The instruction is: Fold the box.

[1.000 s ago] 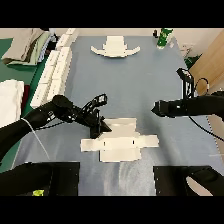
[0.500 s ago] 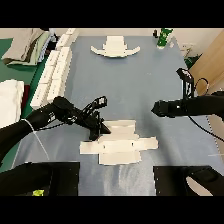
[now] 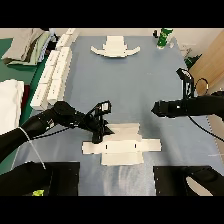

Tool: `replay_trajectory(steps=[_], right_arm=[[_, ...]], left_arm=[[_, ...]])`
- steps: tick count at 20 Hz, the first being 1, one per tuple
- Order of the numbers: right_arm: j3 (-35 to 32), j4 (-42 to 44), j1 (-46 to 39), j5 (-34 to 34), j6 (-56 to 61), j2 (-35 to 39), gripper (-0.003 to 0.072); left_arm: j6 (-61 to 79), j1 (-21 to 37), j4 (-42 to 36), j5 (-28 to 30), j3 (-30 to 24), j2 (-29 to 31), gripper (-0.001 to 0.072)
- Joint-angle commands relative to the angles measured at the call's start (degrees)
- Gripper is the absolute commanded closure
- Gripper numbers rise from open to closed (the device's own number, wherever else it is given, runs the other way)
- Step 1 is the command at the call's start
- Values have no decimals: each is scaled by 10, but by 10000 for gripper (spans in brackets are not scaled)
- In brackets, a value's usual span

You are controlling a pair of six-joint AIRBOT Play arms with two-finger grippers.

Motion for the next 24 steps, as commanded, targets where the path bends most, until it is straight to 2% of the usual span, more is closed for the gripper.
replay_trajectory(steps=[1, 3, 10, 12, 18, 24], right_arm=[[0, 0, 0, 0, 0, 0, 426], [0, 0, 0, -3, 0, 0, 426], [0, 0, 0, -5, 0, 0, 426], [0, 0, 0, -5, 0, 0, 426], [0, 3, 0, -5, 0, 0, 426], [0, 12, 0, -8, 0, 0, 426]], left_arm=[[15, -27, 4, 83, -5, 11, 698], [15, -29, 4, 108, -8, 11, 699], [16, -29, 22, 107, -21, 64, 696], [13, -29, 23, 80, -29, 64, 696], [12, -36, 22, 113, -80, 63, 696], [-13, -36, 21, 88, -82, 64, 695]])
